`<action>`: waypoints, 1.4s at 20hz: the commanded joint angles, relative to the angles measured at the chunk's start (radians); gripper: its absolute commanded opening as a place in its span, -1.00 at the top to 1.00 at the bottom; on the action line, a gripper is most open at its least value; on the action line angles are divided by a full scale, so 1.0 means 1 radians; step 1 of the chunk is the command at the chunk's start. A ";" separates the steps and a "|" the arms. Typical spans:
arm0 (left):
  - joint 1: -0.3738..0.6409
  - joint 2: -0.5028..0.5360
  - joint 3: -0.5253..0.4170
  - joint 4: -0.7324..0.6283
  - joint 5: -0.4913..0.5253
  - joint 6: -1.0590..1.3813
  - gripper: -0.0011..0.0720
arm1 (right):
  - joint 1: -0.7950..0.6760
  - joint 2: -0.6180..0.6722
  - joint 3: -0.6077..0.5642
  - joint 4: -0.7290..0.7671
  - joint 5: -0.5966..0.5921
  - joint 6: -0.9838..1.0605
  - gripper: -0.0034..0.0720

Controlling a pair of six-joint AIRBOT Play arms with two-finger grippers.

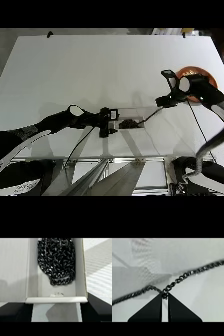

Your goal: Fold the box and place the chain.

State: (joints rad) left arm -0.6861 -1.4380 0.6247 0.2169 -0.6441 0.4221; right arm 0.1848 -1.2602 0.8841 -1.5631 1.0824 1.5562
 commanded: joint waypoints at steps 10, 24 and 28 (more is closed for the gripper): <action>0.000 0.000 0.000 0.000 0.000 0.000 -0.02 | 0.277 0.504 -0.001 0.236 0.150 -0.020 0.87; 0.000 0.001 0.001 0.000 0.000 0.000 -0.02 | 0.460 0.492 -0.099 0.356 -0.102 -0.009 0.86; 0.000 0.001 0.001 0.000 0.000 0.000 -0.02 | 0.459 0.435 -0.137 0.319 -0.136 -0.013 0.45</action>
State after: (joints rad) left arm -0.6861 -1.4380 0.6247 0.2173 -0.6441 0.4225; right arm 0.6415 -0.7929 0.7723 -1.2224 0.9768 1.5448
